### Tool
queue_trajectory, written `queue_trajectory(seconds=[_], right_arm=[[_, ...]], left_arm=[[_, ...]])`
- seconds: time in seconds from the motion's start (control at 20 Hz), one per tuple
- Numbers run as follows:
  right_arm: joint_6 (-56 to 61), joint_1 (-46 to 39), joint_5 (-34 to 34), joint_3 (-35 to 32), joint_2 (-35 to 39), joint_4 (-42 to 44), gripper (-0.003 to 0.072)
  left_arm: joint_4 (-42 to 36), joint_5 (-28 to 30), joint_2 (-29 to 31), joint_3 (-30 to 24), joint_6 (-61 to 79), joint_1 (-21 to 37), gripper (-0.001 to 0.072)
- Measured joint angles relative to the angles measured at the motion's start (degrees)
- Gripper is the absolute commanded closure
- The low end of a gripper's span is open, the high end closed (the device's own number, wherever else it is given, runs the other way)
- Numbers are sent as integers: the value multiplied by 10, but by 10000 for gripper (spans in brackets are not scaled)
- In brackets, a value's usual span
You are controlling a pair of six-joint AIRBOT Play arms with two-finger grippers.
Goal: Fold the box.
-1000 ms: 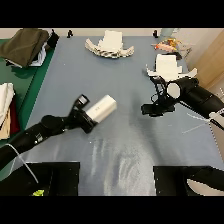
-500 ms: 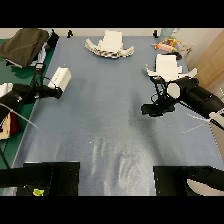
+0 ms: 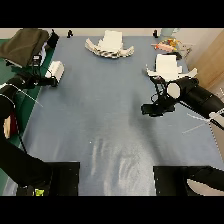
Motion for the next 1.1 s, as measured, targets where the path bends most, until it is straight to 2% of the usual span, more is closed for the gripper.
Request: queue_trajectory(seconds=[0.2,0.5,0.55,0.6,0.95,1.1], right_arm=[[0,0,0,0,0,0,680],[0,0,0,0,0,0,680],[0,0,0,0,0,0,680],[0,0,0,0,0,0,680],[0,0,0,0,0,0,680],[0,0,0,0,0,0,680]], left_arm=[[1,7,-31,18,4,1,201],[4,13,-44,24,5,1,201],[4,14,-45,24,5,1,191],[4,16,-46,24,5,1,20],[8,2,-35,24,2,5,15],[28,-64,-5,23,-7,17,15]])
